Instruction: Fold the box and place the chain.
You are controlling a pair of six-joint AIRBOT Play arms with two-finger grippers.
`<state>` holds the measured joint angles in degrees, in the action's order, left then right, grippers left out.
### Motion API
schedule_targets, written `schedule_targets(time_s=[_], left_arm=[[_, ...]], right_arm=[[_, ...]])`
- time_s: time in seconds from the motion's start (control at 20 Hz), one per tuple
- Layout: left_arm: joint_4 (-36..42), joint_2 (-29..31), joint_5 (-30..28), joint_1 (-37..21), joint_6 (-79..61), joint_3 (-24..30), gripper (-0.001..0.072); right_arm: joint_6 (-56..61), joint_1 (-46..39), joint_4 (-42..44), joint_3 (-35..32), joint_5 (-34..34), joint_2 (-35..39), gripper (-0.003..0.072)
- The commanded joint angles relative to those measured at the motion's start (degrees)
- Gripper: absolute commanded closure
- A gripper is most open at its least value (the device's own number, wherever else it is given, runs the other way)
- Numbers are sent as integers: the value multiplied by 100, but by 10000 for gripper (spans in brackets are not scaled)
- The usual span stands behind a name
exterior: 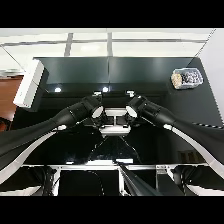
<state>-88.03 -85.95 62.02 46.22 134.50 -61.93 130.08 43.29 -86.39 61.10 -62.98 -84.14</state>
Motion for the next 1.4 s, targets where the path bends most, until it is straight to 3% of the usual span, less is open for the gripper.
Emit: schedule_targets(time_s=[0.0, 0.15, 0.35, 0.45, 0.5, 0.55, 0.6, 0.7, 0.8, 0.85, 1.15, 1.35], left_arm=[[0, 0, -4, -2, 4, 2, 680], [2, 0, -2, -2, 4, 2, 680], [4, 0, 7, -2, 4, 2, 680], [2, 0, 4, -2, 4, 2, 680], [2, 0, 11, -2, 4, 2, 680], [2, 0, 11, -2, 4, 2, 680], [2, 0, 4, -2, 4, 2, 680], [2, 0, -7, -2, 4, 2, 680], [0, 0, -4, -2, 4, 2, 680], [2, 0, -4, -2, 4, 2, 680], [2, 0, -2, -2, 4, 2, 680], [0, 0, -31, -2, 4, 2, 680]], right_arm=[[-601, -35, -85, 22, -334, 442, 411], [-1202, -44, -487, 33, -1008, 1453, 411], [-1196, -221, -3497, -55, -1517, 2570, 412], [-1054, -846, -4640, -376, -1172, 2612, 410], [-938, -1392, -4706, -632, -514, 2605, 402], [-756, -1987, -4570, -872, 203, 2568, 113], [-614, -2686, -4234, -1064, 944, 2444, -34], [-612, -4004, -2852, -988, 1950, 1921, -34], [-914, -4898, -1674, -487, 2382, 1263, -34], [-1163, -5187, -1351, -15, 2284, 837, -34], [-1220, -5615, -1231, 3685, -42, -1886, -34], [-573, -5654, -1228, 5058, -426, -2944, -31]])
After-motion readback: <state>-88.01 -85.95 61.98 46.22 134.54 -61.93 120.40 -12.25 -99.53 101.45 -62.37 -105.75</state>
